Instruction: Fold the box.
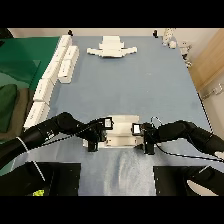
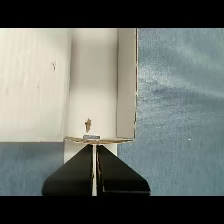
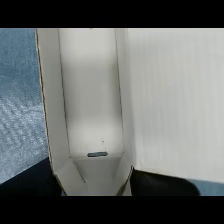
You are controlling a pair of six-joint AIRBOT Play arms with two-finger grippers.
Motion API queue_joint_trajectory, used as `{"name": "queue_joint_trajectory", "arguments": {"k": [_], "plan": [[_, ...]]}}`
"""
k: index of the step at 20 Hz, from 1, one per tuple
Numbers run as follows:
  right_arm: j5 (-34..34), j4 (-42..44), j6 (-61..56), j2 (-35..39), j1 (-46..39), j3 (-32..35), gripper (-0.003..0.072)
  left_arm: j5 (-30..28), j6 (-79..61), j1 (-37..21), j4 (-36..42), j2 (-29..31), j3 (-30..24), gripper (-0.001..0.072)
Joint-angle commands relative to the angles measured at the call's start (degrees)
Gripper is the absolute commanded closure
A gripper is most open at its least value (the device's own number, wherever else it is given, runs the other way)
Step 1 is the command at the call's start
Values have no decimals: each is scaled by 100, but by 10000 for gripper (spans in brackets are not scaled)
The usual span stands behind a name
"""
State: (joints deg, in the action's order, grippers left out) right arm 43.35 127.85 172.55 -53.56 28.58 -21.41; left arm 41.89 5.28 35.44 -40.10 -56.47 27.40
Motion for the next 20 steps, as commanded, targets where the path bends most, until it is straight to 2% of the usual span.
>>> {"name": "queue_joint_trajectory", "arguments": {"k": [1, 10, 11, 12, 13, 20], "plan": [[-2, 2, 0, 7, 4, -7, 152, -153, 0, 31, 323, -17, -2, 658], [-2, 2, 0, 7, 4, -7, 153, -232, -133, 33, 540, -35, -2, 652], [-2, 2, -2, 7, 4, -7, 152, -227, -131, 33, 540, -35, -2, 529], [-2, 2, 0, 7, 4, -4, 153, -223, -131, 33, 542, -35, -2, 251], [-2, 2, 0, 7, 7, -7, 152, -227, -133, 31, 540, -35, -2, 174], [-2, 2, 0, 7, 4, -4, 153, -87, -142, 31, 540, -35, -2, 171]]}}
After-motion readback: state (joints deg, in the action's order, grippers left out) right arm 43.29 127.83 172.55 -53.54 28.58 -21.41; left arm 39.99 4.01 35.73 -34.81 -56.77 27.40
